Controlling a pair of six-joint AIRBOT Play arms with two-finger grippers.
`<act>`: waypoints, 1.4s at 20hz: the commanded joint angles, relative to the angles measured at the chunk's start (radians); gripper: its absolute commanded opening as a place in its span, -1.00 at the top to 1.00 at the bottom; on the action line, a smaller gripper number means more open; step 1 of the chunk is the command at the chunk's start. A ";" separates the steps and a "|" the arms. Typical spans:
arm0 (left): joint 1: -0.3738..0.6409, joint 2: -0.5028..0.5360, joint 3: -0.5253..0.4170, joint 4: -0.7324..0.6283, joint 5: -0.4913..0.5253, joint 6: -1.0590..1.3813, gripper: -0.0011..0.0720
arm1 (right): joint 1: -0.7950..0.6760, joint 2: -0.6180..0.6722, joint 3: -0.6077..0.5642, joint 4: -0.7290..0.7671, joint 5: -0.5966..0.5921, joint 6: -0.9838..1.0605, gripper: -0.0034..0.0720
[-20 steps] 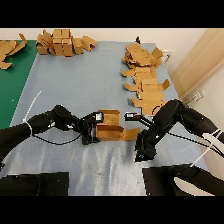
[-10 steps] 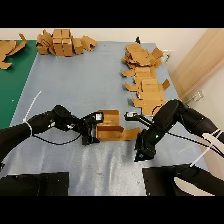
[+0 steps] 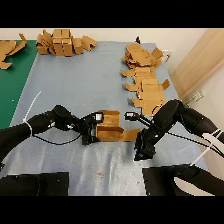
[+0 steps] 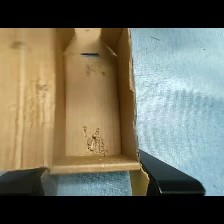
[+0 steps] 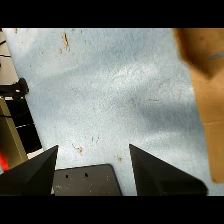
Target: Fold the box.
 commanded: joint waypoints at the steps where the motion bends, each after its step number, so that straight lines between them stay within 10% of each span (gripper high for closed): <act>1: -0.005 0.000 0.001 0.002 0.007 0.002 -0.33 | 0.000 0.000 0.000 0.000 0.001 0.000 -0.97; 13: -0.004 0.000 0.001 0.002 0.006 0.000 -0.33 | 0.000 0.000 -0.001 0.048 0.020 0.010 -0.97; 19: -0.004 0.000 0.001 0.002 0.006 0.000 -0.33 | 0.004 -0.002 -0.004 0.232 0.110 0.398 -0.95; 20: -0.004 0.000 0.001 0.002 0.006 0.000 -0.33 | 0.015 -0.004 -0.011 0.225 0.124 0.510 -0.66; 21: -0.004 0.000 0.001 0.002 0.006 0.000 -0.33 | 0.032 -0.007 -0.021 0.217 0.125 0.610 0.33; 22: -0.004 0.001 0.001 0.002 0.006 0.000 -0.33 | 0.051 -0.012 -0.026 0.217 0.147 0.645 0.90; 28: -0.004 0.000 0.001 0.002 0.006 0.000 -0.33 | 0.037 -0.123 0.133 0.296 0.443 0.586 0.91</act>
